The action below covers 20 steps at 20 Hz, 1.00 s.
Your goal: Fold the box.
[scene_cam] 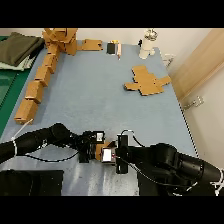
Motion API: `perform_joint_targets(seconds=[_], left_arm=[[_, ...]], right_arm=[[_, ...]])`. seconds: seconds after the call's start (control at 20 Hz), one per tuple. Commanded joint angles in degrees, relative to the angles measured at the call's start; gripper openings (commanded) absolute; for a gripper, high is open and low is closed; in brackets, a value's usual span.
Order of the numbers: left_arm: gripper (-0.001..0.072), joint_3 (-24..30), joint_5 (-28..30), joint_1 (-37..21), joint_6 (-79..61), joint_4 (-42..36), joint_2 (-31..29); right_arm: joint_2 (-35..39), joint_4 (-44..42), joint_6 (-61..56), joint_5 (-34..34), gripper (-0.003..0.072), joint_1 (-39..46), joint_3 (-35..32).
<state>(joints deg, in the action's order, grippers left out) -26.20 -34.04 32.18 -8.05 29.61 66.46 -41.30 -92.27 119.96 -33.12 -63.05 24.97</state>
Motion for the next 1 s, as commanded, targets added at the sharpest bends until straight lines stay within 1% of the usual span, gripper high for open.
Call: perform_joint_targets(seconds=[0.0,0.15,0.35,0.7,0.75,0.85,0.95], left_arm=[[0.0396,-0.07,0.02,-0.02,0.0,0.02,0.0],[0.0396,-0.07,0.02,-0.02,0.0,0.02,0.0],[0.0396,-0.07,0.02,-0.02,0.0,0.02,-0.02],[0.0396,-0.07,0.02,-0.02,0.0,0.02,0.0],[0.0396,-0.07,0.02,-0.02,0.0,0.02,0.0],[0.0396,-0.07,0.02,-0.02,0.0,0.02,0.0],[0.0396,-0.04,0.02,-0.02,0.0,0.02,-0.02]], right_arm=[[-2.27,1.38,1.18,1.03,0.0412,-0.2,-0.04],[-3.17,1.7,1.18,3.19,0.0412,-0.2,-0.04],[-3.5,3.13,1.16,3.13,0.0412,-0.35,-0.04],[-2.36,10.78,-3.69,2.89,0.0397,-3.5,0.11],[-2.36,12.85,-5.07,2.58,0.0356,-3.5,0.11],[-2.19,16.31,-7.1,2.54,0.0351,-3.5,0.2],[-1.22,16.81,-7.26,2.69,0.0351,-3.5,0.2]])
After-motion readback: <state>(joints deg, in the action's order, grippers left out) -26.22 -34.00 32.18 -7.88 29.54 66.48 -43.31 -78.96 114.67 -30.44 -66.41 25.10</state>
